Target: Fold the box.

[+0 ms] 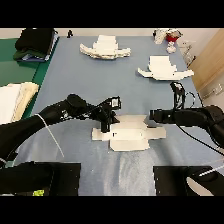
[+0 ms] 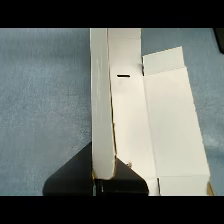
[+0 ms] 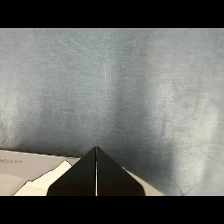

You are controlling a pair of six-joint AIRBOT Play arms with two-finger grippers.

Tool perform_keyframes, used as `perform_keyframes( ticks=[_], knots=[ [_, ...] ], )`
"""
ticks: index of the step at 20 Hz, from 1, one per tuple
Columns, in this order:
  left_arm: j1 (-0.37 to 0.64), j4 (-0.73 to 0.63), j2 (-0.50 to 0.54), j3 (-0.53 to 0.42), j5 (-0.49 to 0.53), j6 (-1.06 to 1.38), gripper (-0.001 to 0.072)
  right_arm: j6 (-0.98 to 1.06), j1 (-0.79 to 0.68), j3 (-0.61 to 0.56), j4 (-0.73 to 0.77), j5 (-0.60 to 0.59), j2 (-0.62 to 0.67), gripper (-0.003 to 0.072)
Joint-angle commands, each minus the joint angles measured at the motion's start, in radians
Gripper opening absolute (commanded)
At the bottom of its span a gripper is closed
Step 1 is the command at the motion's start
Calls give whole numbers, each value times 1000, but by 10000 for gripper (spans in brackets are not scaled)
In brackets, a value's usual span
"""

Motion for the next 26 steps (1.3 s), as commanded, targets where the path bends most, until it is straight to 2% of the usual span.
perform_keyframes(
  ticks=[1, 4, 18, 22, 24, 26],
  knots=[
    [2, -14, -11, -4, -4, 2, 14, 3, 0, 0, -1, 15, 0, 0],
    [2, -13, -15, -9, -29, 0, 14, 3, 0, 0, -3, 15, 0, 0],
    [2, -30, -16, -11, -24, -54, 14, 2, 0, 0, -3, 15, 0, 0],
    [11, -193, -2, -11, -18, 90, 13, 2, 0, 0, -3, 15, 0, 0],
    [10, -184, 16, -11, -18, 188, 12, 2, 0, 0, -3, 16, 0, 0],
    [10, -148, 26, -15, -17, 185, 12, 2, 0, 0, -7, 23, 0, 0]
  ],
)
